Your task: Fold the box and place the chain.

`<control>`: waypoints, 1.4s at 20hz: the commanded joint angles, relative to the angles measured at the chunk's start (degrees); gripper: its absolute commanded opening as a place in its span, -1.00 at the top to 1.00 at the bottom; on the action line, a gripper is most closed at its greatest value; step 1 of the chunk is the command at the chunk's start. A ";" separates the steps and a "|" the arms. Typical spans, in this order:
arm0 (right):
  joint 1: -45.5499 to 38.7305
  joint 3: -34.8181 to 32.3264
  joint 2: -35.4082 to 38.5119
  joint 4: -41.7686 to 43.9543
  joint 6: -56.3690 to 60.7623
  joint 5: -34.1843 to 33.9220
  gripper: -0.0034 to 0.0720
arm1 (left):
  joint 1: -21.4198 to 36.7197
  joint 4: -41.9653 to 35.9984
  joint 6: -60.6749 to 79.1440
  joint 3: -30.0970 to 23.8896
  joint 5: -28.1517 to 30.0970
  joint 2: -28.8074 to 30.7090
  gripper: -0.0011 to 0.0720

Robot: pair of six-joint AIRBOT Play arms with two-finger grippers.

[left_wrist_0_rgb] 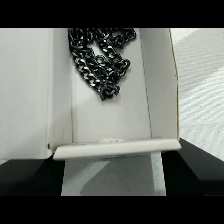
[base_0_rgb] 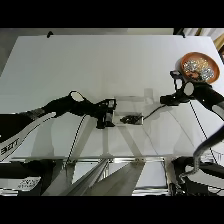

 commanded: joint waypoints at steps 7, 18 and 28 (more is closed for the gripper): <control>0.15 0.02 23.78 6.71 -10.82 8.02 0.87 | 0.02 0.02 -0.02 0.02 0.00 0.00 0.40; 0.20 0.02 55.45 44.92 -26.99 10.38 0.87 | 0.02 0.02 0.00 0.02 0.00 0.00 0.40; 0.20 0.04 55.71 61.46 -36.92 12.63 0.87 | 0.02 0.02 0.00 0.02 0.02 0.00 0.40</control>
